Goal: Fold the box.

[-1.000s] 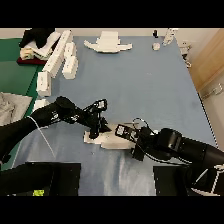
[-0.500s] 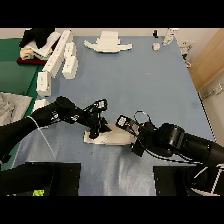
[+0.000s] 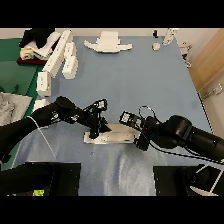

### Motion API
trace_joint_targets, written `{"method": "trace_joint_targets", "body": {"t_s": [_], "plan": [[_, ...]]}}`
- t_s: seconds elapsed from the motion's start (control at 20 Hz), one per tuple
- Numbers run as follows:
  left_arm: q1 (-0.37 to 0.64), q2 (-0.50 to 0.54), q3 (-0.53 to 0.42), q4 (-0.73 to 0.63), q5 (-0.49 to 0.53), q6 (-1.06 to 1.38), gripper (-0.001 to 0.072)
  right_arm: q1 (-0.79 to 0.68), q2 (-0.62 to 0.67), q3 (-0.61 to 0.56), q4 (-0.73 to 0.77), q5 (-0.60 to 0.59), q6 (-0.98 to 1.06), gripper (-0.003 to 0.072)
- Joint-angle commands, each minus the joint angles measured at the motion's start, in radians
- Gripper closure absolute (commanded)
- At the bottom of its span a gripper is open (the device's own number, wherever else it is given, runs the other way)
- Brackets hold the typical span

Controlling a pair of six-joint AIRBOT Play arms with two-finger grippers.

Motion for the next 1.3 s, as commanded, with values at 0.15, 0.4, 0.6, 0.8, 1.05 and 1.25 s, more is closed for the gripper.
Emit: {"method": "trace_joint_targets", "body": {"t_s": [0.15,0.4,0.6,0.8,1.05,1.25], "plan": [[0.0,-0.001,-0.001,0.001,0.0,0.0,0.0696,-0.349,0.001,-0.072,0.665,0.025,-0.892,-0.0034],[0.0,-0.001,-0.001,0.0,0.0,0.0,0.0696,-0.473,-0.06,-0.113,0.857,-0.011,-1.169,-0.0034],[0.0,-0.001,-0.001,0.0,0.0,0.0,0.0696,-0.473,-0.095,-0.112,0.849,0.002,-1.168,-0.0034],[0.0,-0.001,-0.001,0.0,0.0,0.0,0.0696,-0.473,-0.093,-0.112,0.813,0.002,-1.166,-0.0029],[0.0,-0.001,-0.001,0.0,0.0,0.0,0.0696,-0.461,-0.115,-0.112,0.807,0.045,-1.166,-0.0027],[0.0,-0.001,-0.001,0.0,0.0,0.0,0.0697,-0.452,-0.171,-0.112,0.786,0.066,-1.166,-0.0026]]}}
